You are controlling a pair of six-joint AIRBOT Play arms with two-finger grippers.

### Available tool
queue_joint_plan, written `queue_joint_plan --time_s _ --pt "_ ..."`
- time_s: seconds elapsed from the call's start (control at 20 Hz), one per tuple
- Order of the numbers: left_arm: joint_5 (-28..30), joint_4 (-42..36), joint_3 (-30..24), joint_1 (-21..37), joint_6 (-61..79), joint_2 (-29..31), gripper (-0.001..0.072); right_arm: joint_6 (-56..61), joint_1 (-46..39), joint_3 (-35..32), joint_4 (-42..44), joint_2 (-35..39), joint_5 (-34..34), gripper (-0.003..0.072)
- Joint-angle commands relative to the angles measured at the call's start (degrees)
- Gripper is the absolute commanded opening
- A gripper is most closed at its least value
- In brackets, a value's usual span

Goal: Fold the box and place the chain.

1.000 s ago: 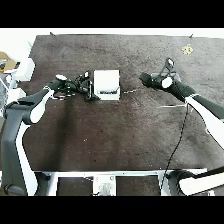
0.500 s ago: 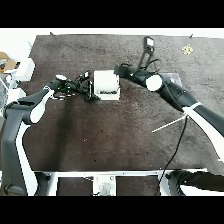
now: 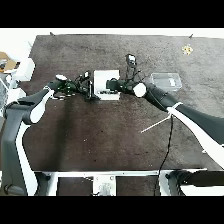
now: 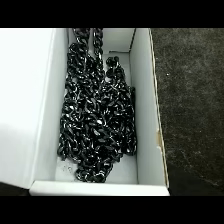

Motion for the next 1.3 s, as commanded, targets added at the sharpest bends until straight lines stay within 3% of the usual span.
queue_joint_plan --time_s 0.0,0.15,0.35,0.45,0.65,0.9,1.0,1.05,1.1,1.25 --pt "0.02 0.00 0.00 0.02 0.00 -0.02 0.0360 0.04 -5.46 0.02 -6.29 1.38 8.28 0.0185" --pt "0.00 0.00 0.00 0.02 0.00 -0.02 0.0360 -0.83 -12.39 0.04 -9.90 -0.63 15.30 0.0247" --pt "0.02 0.00 0.00 0.02 0.00 -0.02 0.0360 -15.76 -18.27 2.82 -3.19 -6.75 20.04 0.0246" --pt "0.00 -0.02 0.00 0.02 0.00 -0.02 0.0360 -22.64 -19.65 7.43 -1.66 -11.23 26.80 0.0343" --pt "0.00 -0.02 0.00 0.02 0.00 -0.02 0.0360 -32.94 -19.96 15.63 -1.64 -17.44 35.01 0.0343" --pt "0.02 -0.02 0.00 0.02 0.00 -0.02 0.0361 -37.24 -18.91 18.12 -1.97 -20.31 37.57 0.0340" --pt "0.02 -0.02 0.00 0.02 0.00 -0.02 0.0360 -39.65 -18.25 18.12 -2.60 -20.92 37.07 0.0140" --pt "0.00 -0.02 0.00 0.02 0.00 -0.02 0.0360 -40.33 -18.12 18.14 -2.56 -20.57 37.31 0.0134" --pt "0.00 -0.02 0.00 0.02 0.00 -0.02 0.0360 -40.61 -18.12 18.14 -2.36 -19.65 37.68 0.0006" --pt "0.00 -0.02 0.00 0.02 0.00 -0.02 0.0360 -40.98 -18.10 18.14 0.96 -14.03 37.68 0.0000"
